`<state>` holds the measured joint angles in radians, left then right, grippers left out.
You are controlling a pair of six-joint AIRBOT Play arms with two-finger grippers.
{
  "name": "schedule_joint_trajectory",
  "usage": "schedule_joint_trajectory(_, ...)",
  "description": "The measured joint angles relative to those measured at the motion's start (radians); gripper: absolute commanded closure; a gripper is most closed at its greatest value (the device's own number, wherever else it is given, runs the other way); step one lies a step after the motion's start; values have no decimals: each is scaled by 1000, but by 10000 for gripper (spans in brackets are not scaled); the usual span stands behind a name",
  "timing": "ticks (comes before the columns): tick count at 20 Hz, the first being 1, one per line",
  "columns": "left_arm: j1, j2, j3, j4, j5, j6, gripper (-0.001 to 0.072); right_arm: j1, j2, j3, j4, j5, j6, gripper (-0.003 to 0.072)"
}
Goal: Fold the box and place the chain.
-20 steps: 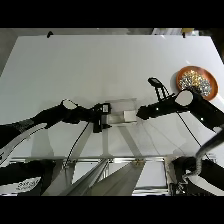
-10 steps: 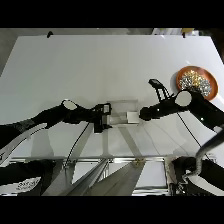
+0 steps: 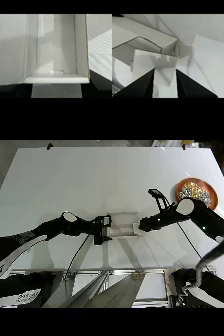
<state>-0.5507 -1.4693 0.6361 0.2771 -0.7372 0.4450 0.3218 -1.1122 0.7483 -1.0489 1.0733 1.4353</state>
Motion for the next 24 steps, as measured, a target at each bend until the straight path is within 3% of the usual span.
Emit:
schedule_joint_trajectory(13,0,0,0,1,1,0,560,27,-24,8,6,-24,-3,357)
schedule_joint_trajectory(16,0,0,0,0,0,0,560,10,-19,8,8,-23,-3,476)
schedule_joint_trajectory(19,0,0,0,0,0,0,560,-54,8,8,3,5,-17,657)
schedule_joint_trajectory(24,0,0,0,0,0,0,560,-218,30,-17,-6,44,-58,678)
